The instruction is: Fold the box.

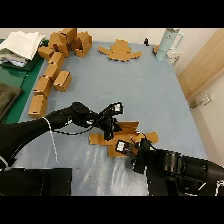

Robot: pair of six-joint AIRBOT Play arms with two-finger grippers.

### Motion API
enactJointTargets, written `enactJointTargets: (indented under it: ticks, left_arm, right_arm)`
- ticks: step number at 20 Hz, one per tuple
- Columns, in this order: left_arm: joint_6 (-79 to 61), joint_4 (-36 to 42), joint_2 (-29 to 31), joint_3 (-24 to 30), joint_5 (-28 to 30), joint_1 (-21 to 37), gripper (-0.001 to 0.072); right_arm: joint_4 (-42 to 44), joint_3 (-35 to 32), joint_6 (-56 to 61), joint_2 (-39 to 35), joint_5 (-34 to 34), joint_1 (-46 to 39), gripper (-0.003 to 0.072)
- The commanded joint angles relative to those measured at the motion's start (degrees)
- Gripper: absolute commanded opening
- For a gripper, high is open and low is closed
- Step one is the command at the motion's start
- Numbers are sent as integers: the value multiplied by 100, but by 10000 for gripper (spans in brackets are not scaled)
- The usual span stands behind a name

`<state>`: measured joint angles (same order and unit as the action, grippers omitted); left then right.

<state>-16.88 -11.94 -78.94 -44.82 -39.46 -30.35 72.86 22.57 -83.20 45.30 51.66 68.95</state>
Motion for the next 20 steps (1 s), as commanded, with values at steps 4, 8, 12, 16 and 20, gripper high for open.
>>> enactJointTargets:
  ticks: [4, 8, 12, 16, 20]
  left_arm:
    - [-2, 0, -2, 0, 0, 0, 14]
    - [-2, 0, -2, 0, 0, 0, 14]
    - [-2, 0, -2, 0, 0, 0, 14]
    - [-2, 0, -2, 0, 0, 0, 14]
    - [-2, 0, -2, 0, 0, 0, 14]
  right_arm:
    - [-393, -4, -83, 11, 125, 114, 496]
    - [-621, -2, -83, 11, 125, 114, 496]
    - [-621, -2, -83, 9, 125, 116, 496]
    - [-358, -2, -90, 11, 125, 118, 539]
    - [-323, -2, -188, 11, 114, 116, 617]
